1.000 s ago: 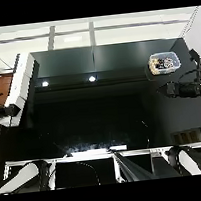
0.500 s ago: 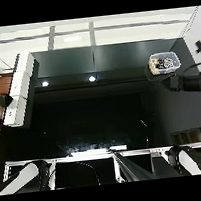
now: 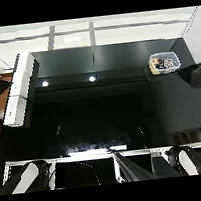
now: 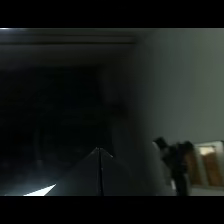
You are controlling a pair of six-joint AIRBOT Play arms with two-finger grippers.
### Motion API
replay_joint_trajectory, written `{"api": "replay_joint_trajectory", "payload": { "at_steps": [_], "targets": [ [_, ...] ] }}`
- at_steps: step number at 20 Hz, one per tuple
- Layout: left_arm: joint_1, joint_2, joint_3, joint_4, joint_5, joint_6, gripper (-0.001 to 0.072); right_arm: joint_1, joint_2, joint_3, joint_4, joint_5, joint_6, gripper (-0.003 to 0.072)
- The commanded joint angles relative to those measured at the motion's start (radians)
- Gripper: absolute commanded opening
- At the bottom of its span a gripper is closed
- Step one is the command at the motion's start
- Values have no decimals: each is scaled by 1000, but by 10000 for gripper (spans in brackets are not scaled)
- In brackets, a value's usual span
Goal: Fold the box and place the chain.
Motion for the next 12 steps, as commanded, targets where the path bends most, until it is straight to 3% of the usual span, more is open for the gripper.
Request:
{"api": "replay_joint_trajectory", "payload": {
  "at_steps": [1,3,6,8,12],
  "targets": [
    [-78,164,-179,-86,14,38,25,1,176,-195,-107,-214,6,12],
    [-156,310,-341,-85,148,66,25,0,227,-348,-92,-355,5,13],
    [-240,505,-525,-56,343,87,25,0,222,-480,-94,-451,4,16],
    [-255,582,-585,-8,412,82,25,0,222,-508,-95,-453,5,17],
    [-252,592,-597,64,413,79,26,0,222,-509,-92,-452,5,18]
  ]
}}
